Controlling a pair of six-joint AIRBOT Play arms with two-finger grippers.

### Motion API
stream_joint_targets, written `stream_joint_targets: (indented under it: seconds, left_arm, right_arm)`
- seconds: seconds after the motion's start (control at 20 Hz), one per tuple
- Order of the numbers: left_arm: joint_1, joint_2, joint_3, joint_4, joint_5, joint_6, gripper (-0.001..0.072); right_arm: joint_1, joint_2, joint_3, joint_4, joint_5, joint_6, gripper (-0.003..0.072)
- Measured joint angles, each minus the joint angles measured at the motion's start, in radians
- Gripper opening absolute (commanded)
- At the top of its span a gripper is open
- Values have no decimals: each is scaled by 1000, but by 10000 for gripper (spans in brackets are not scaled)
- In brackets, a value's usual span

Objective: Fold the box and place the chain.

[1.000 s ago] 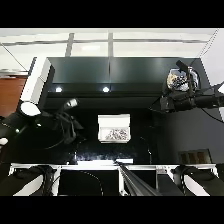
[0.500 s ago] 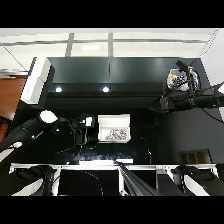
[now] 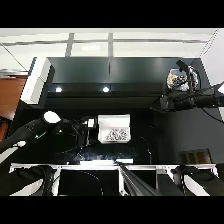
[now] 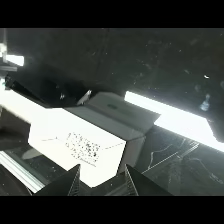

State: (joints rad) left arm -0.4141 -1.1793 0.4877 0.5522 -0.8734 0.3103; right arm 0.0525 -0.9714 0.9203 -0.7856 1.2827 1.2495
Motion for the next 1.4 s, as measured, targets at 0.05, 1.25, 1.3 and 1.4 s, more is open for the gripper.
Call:
stream_joint_targets:
  seconds: [0.05, 1.25, 1.3, 1.4]
  left_arm:
    - [-7, -3, 0, -11, -1, 0, 712]
    - [-48, -29, 14, -14, 48, -69, 389]
    - [-48, -29, 14, -13, 49, -69, 389]
    - [-48, -29, 14, -10, 50, -70, 390]
  right_arm:
    - [0, 0, 0, 0, -1, 0, 348]
    - [219, -238, -7, 63, -127, -682, 720]
    - [240, -247, -9, 73, -120, -723, 720]
    - [283, -258, -11, 83, -106, -790, 720]
